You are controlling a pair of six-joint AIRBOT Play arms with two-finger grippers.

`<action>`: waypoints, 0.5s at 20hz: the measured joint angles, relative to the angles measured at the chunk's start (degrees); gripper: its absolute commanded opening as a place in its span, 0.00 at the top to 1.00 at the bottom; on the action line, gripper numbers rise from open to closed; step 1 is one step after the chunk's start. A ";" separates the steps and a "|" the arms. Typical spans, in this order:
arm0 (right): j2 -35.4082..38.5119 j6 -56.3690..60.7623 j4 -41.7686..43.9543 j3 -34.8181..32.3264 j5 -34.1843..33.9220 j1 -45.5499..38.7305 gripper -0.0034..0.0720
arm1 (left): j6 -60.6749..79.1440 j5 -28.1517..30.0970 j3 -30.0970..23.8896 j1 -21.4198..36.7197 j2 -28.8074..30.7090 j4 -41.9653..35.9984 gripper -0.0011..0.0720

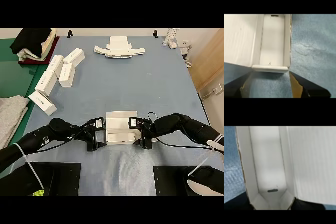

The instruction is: Fold the box.

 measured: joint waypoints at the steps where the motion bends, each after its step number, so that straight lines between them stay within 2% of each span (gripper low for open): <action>1: 0.00 0.00 0.00 0.00 0.00 0.00 0.28 | 0.52 -0.17 0.39 0.00 -0.79 -0.37 0.03; 10: 0.00 0.00 0.00 0.00 0.00 0.00 0.28 | 3.78 -0.63 3.02 -1.86 -6.84 -1.46 0.03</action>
